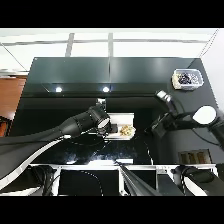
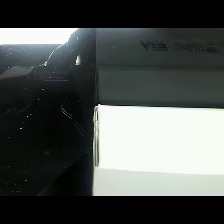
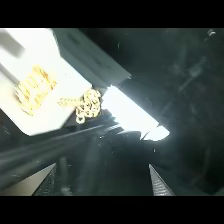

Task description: Fold the box and place the chain.

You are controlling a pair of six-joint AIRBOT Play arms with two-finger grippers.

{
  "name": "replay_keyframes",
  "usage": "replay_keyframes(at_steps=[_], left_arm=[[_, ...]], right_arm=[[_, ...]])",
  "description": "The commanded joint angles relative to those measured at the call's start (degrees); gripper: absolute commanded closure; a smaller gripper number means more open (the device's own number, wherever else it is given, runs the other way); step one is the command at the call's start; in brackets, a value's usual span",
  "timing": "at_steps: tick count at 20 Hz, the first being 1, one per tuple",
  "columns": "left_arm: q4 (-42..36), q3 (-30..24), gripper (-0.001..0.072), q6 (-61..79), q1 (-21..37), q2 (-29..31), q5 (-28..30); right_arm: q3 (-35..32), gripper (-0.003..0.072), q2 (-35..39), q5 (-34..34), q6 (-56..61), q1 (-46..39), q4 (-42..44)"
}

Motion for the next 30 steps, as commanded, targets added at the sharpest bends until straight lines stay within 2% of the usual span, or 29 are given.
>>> replay_keyframes(at_steps=[1, 3, 5, 9, 15, 27, 28, 29, 30], left_arm=[[0.02, -0.04, 0.0681, 0.00, -0.02, 0.00, 0.00], [0.02, -0.04, 0.0681, 0.00, -0.02, 0.00, 0.00], [0.02, -0.04, 0.0681, 0.00, -0.02, 0.00, 0.02], [0.00, -0.04, 0.0681, 0.00, -0.02, 0.00, 0.00], [0.02, -0.04, 0.0681, 0.00, -0.02, 0.00, 0.02], [-0.17, -0.04, 0.0681, 0.00, -0.02, 0.00, 0.00], [-0.17, -0.04, 0.0681, 0.00, -0.02, 0.00, 0.00], [-0.17, -0.04, 0.0681, 0.00, -0.02, 0.00, 0.00], [-0.17, -0.04, 0.0681, 0.00, -0.02, 0.00, 0.00]], right_arm=[[-7.30, 0.0018, -0.09, -10.93, -19.58, 3.89, 0.57], [-7.87, 0.0018, -1.31, -13.79, -30.73, 7.48, 1.33], [-7.87, 0.0018, -3.74, -17.68, -36.61, 9.94, 4.48], [-7.80, 0.0019, -6.95, -24.63, -39.91, 11.06, 5.44], [-7.80, 0.0019, -9.68, -25.14, -44.11, 11.06, 12.39], [-7.80, 0.0021, -12.41, -25.31, -45.62, 11.08, 12.61], [-7.80, 0.0073, -12.41, -25.70, -45.64, 11.08, 12.61], [-7.80, 0.0234, -12.41, -25.70, -45.62, 11.08, 12.61], [-7.80, 0.0269, -12.41, -25.73, -45.62, 11.08, 12.61]])
